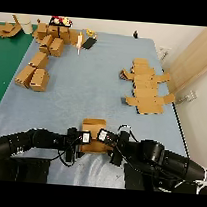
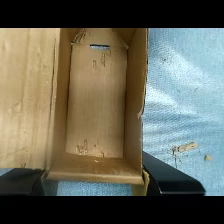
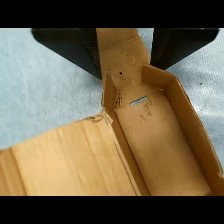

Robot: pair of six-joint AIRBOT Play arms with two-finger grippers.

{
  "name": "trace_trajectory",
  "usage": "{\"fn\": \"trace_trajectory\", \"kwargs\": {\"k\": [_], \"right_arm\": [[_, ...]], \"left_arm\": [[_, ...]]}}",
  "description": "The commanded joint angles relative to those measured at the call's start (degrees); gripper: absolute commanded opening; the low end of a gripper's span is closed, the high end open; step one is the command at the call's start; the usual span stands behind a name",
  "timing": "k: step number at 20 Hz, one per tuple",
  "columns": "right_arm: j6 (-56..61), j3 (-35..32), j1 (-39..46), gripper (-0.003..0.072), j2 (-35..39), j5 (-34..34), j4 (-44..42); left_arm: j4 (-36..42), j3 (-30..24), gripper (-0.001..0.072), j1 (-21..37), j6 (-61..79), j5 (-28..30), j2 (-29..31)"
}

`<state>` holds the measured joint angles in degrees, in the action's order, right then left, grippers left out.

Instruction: Fold the box.

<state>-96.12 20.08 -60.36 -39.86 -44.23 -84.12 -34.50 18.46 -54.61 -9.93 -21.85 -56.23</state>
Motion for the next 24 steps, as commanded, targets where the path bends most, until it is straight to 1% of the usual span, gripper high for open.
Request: {"fn": "trace_trajectory", "kwargs": {"k": [1,2,3,4,10,14,20,23,24], "right_arm": [[-3.61,0.11,-0.11,0.0413,-0.79,1.97,0.55],[-4.46,0.11,-0.11,0.0309,-0.72,1.95,-0.5],[-6.12,0.11,-0.11,0.0189,-0.44,1.68,-2.12],[-7.91,0.11,-0.11,0.0157,-0.02,1.6,-3.34],[-13.9,0.09,-0.11,0.0158,1.79,2.75,-3.32],[-15.78,0.07,-0.11,0.0159,1.7,6.14,-3.39],[-22.32,-0.11,-0.11,0.0159,1.57,8.61,-7.39],[-22.47,-0.83,-0.11,0.016,0.63,10.21,-9.49],[-22.47,-1.18,-0.11,0.0197,0.15,10.62,-10.8]], "left_arm": [[-0.02,0.04,0.0446,-0.04,0.02,0.02,0.02],[-0.02,0.04,0.0446,-0.04,0.02,0.02,0.02],[-0.02,0.04,0.0447,-0.04,0.02,0.0,0.02],[-0.02,0.04,0.0446,-0.04,0.02,0.0,0.02],[-0.02,0.04,0.0446,-0.04,0.02,0.02,0.02],[-0.02,0.04,0.0446,-0.04,0.02,0.02,0.02],[0.0,0.04,0.0446,-0.04,0.02,0.02,0.02],[-0.02,0.04,0.0446,-0.04,0.02,0.04,0.02],[-0.02,0.04,0.0446,-0.04,0.02,0.02,0.02]]}}
